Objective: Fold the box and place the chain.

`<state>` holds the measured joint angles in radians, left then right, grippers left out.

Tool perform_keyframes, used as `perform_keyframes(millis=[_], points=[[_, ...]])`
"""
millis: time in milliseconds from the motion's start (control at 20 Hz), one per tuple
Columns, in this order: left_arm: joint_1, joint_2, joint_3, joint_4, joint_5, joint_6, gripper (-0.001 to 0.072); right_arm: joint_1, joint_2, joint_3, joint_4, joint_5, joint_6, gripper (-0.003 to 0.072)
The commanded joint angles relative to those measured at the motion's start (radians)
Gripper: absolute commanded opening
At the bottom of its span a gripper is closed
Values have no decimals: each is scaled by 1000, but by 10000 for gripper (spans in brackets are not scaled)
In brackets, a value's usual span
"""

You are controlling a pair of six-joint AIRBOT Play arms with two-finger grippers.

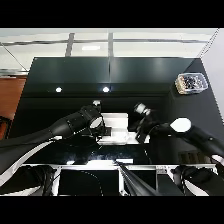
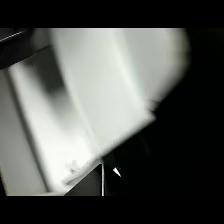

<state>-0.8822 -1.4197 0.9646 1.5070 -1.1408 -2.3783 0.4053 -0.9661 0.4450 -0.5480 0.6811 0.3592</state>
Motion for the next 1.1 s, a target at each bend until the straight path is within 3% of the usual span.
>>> perform_keyframes(millis=[0,150,300,600,1050], points=[[1,1,0,-1,10,-1,22,-253,190,5,-293,148,549,7],[1,1,0,-1,10,-1,22,-546,209,-15,-480,221,990,7],[1,1,0,-1,10,-1,22,-687,172,-65,-396,329,1007,7],[1,1,0,-1,10,-2,22,-576,16,-124,-193,441,812,8],[1,1,0,-1,10,-1,22,-352,-205,-124,230,391,523,8]])
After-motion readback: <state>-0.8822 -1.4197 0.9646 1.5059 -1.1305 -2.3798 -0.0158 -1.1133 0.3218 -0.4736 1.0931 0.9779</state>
